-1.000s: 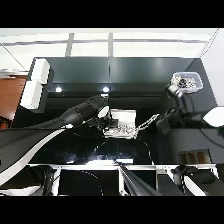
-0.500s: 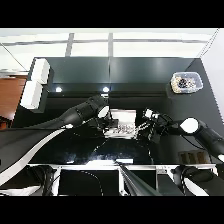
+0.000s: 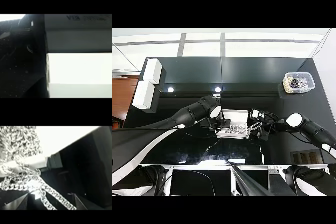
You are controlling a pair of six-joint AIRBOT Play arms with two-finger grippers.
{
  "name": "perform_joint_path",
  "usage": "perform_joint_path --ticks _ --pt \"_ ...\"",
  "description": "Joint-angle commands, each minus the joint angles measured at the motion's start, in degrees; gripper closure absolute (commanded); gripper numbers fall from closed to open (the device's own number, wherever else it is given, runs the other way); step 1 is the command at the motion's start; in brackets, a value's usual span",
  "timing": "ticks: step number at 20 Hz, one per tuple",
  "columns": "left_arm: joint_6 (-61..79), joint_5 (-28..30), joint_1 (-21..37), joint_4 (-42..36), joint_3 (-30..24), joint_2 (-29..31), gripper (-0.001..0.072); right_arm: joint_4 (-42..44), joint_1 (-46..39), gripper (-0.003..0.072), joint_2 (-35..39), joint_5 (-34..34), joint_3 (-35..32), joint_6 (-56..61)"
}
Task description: Fold the box and place the chain.
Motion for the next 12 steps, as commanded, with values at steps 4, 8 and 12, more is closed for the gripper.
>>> perform_joint_path --ticks 4,8,12 --pt "0.00 0.02 0.00 0.00 0.07 0.02 0.0683 -0.61 0.04 0.0678 -0.72 2.93 0.07 0.24" --pt "0.00 0.00 0.00 0.00 0.04 0.02 0.0683 -0.70 0.04 0.0675 0.31 6.56 0.09 2.51" --pt "-0.02 0.00 0.00 -0.02 0.07 0.02 0.0682 -2.16 -0.70 0.0674 4.15 7.02 1.18 9.94"
